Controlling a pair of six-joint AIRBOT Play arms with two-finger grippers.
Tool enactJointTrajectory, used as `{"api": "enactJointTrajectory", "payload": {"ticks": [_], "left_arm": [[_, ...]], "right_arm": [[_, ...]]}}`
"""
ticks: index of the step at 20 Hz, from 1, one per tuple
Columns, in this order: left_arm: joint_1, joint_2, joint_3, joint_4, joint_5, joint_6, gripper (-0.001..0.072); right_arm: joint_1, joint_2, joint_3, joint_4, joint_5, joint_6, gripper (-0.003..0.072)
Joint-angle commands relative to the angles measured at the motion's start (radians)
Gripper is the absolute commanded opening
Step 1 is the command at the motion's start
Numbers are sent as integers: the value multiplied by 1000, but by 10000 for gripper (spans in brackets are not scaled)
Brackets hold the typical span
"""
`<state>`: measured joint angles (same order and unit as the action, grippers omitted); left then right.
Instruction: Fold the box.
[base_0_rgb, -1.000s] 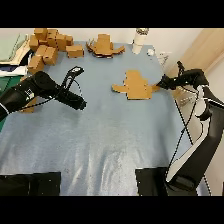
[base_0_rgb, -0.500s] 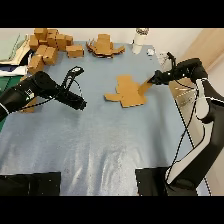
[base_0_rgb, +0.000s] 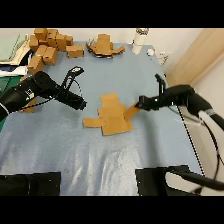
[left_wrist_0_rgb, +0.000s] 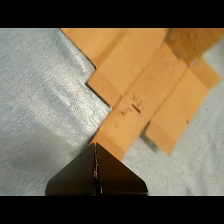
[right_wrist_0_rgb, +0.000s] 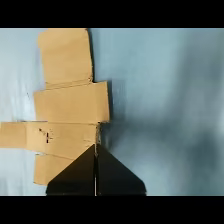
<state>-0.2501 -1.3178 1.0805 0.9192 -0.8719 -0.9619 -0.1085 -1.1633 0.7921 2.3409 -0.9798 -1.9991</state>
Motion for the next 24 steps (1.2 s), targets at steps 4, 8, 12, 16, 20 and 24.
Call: {"api": "enactJointTrajectory", "payload": {"ticks": [4, 8, 12, 16, 20, 24], "left_arm": [[1, -1, 1, 0, 0, 0, 13], [0, -1, 1, -7, -2, 0, 12], [0, -1, 1, -8, -57, -35, 14], [2, -1, 1, -7, -99, -111, 332], [14, -1, 3, -8, -97, -257, 595], [43, -10, 3, -12, -109, -354, 398]], "right_arm": [[32, 158, -171, -53, 34, 81, 268], [32, 47, -114, -79, 2, 76, 268], [32, -130, 13, -85, -135, 30, 261], [32, -249, 113, -83, -218, -2, 155], [35, -296, 121, -19, -242, -88, 5], [67, -254, 50, 77, -193, -224, 3]]}}
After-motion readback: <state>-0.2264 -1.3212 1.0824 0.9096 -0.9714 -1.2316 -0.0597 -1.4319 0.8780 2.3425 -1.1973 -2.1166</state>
